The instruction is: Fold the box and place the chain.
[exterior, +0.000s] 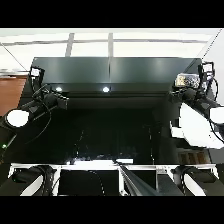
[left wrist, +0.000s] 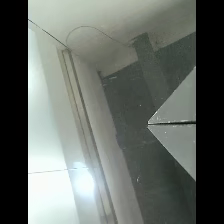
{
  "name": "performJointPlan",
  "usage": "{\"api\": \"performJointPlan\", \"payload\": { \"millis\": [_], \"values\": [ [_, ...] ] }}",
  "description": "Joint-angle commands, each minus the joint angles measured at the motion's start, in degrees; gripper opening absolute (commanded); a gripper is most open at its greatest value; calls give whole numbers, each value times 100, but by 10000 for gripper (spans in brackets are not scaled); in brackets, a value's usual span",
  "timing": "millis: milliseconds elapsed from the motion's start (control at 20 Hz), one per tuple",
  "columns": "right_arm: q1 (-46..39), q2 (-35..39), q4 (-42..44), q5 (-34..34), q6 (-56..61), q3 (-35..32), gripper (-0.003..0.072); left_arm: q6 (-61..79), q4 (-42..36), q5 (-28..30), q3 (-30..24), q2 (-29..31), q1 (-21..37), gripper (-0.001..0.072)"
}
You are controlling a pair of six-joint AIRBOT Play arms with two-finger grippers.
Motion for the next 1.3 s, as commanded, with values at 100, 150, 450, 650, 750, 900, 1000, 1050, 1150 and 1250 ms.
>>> {"api": "performJointPlan", "payload": {
  "millis": [100, 150, 450, 650, 750, 900, 1000, 1050, 1150, 1250],
  "values": [
    [4, 2, 0, 2, 2, 0, 17, 0, 0, 2, -4, 0, -2, 29],
    [4, 2, 0, 2, 2, 0, 17, 0, 0, 2, -4, 0, -2, 29],
    [4, 2, 0, 2, 2, 0, 17, 0, 0, 2, -4, 0, -2, 29],
    [4, 2, 0, 2, 2, 0, 16, 0, 0, 2, -4, 0, -2, 29],
    [4, 2, 66, -2, 7, 0, 16, 0, 0, 2, -4, 0, -2, 29],
    [7, 2, 68, 9, 9, 0, 17, -2, -83, 7, -4, 0, -4, 30],
    [7, 2, 142, 0, 13, 0, 17, 0, -83, 232, -4, -2, -4, 29],
    [7, 2, 385, -17, 13, 0, 16, -2, -85, 354, -4, -2, -4, 29],
    [7, -7, 793, -37, 4, 0, 16, -2, -85, 341, -7, -17, -7, 29],
    [4, -94, 776, -203, 0, -2, 20, -11, -87, 483, -4, -120, -2, 34]
  ]
}}
